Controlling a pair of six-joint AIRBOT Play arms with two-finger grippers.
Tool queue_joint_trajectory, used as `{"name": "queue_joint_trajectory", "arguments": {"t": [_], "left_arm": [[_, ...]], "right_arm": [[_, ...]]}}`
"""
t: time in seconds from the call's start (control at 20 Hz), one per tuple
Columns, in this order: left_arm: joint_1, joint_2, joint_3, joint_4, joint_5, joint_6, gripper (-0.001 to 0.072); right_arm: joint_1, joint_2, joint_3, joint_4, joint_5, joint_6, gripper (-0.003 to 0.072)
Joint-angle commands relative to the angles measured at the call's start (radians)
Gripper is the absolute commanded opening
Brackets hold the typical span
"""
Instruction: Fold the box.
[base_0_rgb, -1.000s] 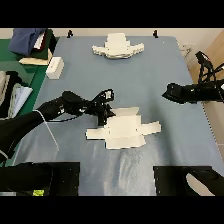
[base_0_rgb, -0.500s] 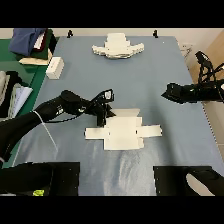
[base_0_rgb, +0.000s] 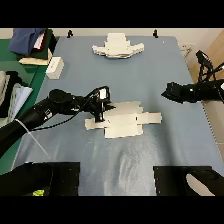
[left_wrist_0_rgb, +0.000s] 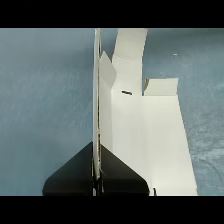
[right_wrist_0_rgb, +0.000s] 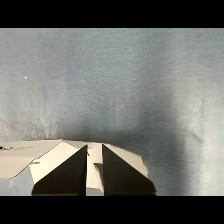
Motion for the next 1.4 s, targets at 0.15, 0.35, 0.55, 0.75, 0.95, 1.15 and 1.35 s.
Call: {"name": "queue_joint_trajectory", "arguments": {"t": [0.15,0.35,0.55,0.75,0.95,1.15,1.35], "left_arm": [[-0.013,-0.016,-0.116,-0.164,0.027,0.152,0.0015],[-0.016,-0.068,-0.117,-0.164,-0.047,0.147,0.0016],[-0.014,-0.068,-0.117,-0.161,-0.047,0.117,0.0016],[-0.014,-0.03,-0.102,-0.16,-0.043,0.062,0.0016],[-0.014,-0.031,-0.1,-0.134,-0.066,-0.001,0.0016],[-0.014,-0.023,-0.088,-0.107,-0.067,-0.024,0.0016],[-0.014,-0.042,-0.082,-0.03,-0.067,-0.084,0.0016]], "right_arm": [[0.069,0.0,0.0,0.001,-0.03,0.001,0.0137],[0.089,0.0,0.001,-0.001,-0.036,0.001,0.0137],[0.089,0.0,0.001,-0.001,-0.036,0.001,0.0137],[0.089,-0.001,0.0,-0.002,-0.037,0.001,0.0136],[0.089,-0.001,0.0,-0.002,-0.037,0.0,0.0137],[0.089,-0.001,0.0,-0.009,-0.037,0.0,0.0137],[0.089,-0.002,-0.001,-0.009,-0.038,0.0,0.0137]]}}
